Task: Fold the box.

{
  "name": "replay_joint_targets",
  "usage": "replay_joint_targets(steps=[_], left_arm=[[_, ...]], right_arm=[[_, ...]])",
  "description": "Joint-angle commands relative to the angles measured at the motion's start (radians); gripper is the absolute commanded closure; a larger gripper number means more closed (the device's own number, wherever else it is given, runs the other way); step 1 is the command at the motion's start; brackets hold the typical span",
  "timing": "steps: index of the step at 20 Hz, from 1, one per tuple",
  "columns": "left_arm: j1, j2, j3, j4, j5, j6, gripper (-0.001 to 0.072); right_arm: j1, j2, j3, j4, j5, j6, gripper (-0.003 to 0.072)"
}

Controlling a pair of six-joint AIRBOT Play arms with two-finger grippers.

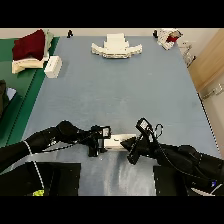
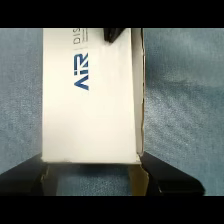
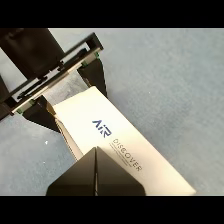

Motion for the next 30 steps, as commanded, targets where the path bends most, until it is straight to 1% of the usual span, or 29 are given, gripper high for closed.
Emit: replay_joint_targets(steps=[1,14,23,30], left_arm=[[0.0,0.001,0.001,0.001,0.0,0.001,0.0192],[0.0,0.001,0.001,0.001,0.0,0.001,0.0192],[0.0,0.001,0.001,0.001,0.0,0.001,0.0192],[0.0,0.001,0.001,0.001,0.0,0.001,0.0192]], right_arm=[[0.004,-0.039,-0.019,0.0,0.009,0.01,0.068],[0.004,-0.039,-0.023,-0.018,0.004,0.009,0.068],[0.004,-0.037,-0.022,-0.053,-0.025,0.005,0.0679],[0.004,-0.02,0.005,-0.061,-0.026,-0.106,0.0677]])
